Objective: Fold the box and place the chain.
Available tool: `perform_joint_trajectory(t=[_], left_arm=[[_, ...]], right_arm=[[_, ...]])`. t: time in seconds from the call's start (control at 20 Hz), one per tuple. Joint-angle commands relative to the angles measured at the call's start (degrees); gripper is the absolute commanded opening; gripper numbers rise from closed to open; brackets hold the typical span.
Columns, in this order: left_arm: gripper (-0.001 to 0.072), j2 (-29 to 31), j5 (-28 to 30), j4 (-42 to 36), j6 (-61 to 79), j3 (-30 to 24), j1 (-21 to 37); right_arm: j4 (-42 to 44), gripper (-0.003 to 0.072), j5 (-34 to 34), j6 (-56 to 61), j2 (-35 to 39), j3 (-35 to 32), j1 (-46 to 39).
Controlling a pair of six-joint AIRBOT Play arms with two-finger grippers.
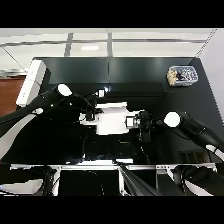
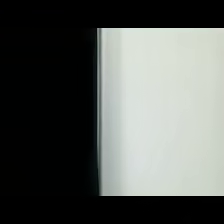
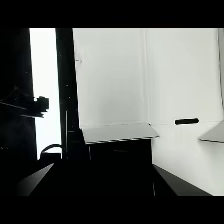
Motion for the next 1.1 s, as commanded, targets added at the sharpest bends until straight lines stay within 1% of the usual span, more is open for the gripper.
perform_joint_trajectory(t=[0.0,0.3,0.55,0.65,0.75,0.8,1.05], left_arm=[[0.0027,-0.22,0.66,0.35,-0.02,0.07,0.0],[0.0026,-2.58,0.61,0.48,0.22,0.07,0.0],[0.0026,-2.6,0.55,0.46,0.22,0.92,0.0],[0.0026,-2.6,0.55,0.48,0.22,1.2,0.0],[0.0026,-2.6,0.5,0.48,0.2,1.18,0.0],[0.0026,-2.6,0.44,0.48,0.2,1.18,0.0],[0.0026,-2.6,-0.57,0.46,0.2,1.18,0.0]], right_arm=[[0.15,0.0695,-0.5,-0.2,-0.2,-0.02,0.17],[1.09,0.0695,-0.55,-0.22,-1.36,-0.02,0.35],[3.21,0.0695,-2.27,-1.4,-2.12,-0.02,1.95],[4.48,0.0695,-4.7,-4.15,-3.23,-0.02,2.91],[4.35,0.0695,-10.12,-4.68,-4.15,-0.02,3.69],[4.48,0.0695,-11.74,-4.7,-4.46,-0.02,3.93],[4.94,0.0695,-12.04,-7.56,-5.46,0.0,5.18]])
